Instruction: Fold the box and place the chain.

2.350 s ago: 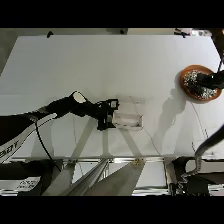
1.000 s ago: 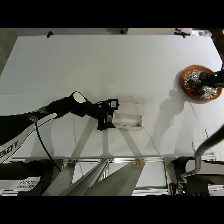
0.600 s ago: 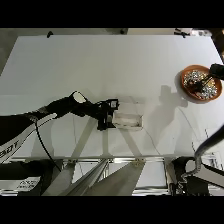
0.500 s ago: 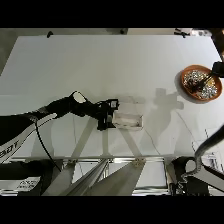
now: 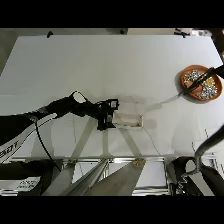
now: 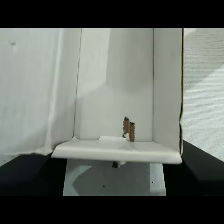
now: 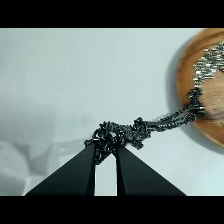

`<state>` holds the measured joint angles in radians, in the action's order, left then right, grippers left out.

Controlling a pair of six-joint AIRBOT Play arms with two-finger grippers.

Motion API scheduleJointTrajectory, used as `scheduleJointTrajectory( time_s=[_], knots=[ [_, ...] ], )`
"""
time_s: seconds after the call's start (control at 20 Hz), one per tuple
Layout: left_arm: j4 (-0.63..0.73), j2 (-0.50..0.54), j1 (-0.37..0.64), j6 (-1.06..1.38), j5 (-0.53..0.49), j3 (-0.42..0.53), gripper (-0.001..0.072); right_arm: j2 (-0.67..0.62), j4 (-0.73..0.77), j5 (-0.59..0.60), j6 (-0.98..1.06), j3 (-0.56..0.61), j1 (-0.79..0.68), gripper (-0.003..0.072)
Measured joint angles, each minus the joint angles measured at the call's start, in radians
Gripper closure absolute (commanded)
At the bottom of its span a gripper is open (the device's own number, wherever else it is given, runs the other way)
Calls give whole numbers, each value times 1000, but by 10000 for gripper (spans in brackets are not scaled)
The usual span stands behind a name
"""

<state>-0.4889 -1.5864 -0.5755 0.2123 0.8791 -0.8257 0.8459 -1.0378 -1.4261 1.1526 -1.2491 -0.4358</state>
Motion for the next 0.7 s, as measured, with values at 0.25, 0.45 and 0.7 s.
scheduleJointTrajectory(
  time_s=[0.25, 0.45, 0.7],
  knots=[
    [0, 0, 0, 0, 0, 0, 371, -108, 91, -78, 0, 27, 60, 674],
    [0, 0, 0, 0, 0, 0, 371, -164, 114, -80, 31, 134, 214, 674],
    [0, 0, 0, 0, 0, 0, 371, -190, 90, 20, 95, 273, 428, 674]
  ],
)
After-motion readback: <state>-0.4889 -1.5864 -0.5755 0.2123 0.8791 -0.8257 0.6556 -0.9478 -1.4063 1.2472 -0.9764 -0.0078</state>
